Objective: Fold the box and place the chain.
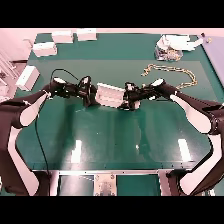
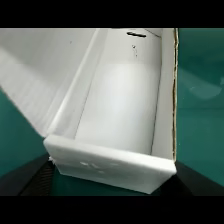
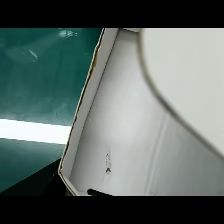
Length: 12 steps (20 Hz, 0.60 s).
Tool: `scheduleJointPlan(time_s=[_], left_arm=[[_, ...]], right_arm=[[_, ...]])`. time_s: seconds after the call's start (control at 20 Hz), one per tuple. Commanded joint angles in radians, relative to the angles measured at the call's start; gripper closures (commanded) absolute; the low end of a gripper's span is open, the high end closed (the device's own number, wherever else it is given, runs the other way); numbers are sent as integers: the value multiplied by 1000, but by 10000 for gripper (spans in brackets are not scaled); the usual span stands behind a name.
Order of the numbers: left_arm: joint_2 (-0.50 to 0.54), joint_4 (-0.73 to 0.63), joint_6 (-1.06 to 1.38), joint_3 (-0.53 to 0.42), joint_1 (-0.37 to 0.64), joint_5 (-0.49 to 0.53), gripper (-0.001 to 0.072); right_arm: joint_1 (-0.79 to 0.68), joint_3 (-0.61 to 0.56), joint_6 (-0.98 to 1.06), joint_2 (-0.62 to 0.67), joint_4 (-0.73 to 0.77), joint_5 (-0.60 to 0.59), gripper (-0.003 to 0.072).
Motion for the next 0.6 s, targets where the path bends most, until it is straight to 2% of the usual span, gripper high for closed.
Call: scheduleJointPlan(time_s=[0.0,0.55], left_arm=[[0,46,35,2,-1,2,-11],[-1,40,58,30,-6,-23,-11]], right_arm=[[0,0,0,0,1,0,208],[0,0,0,0,1,0,208]])
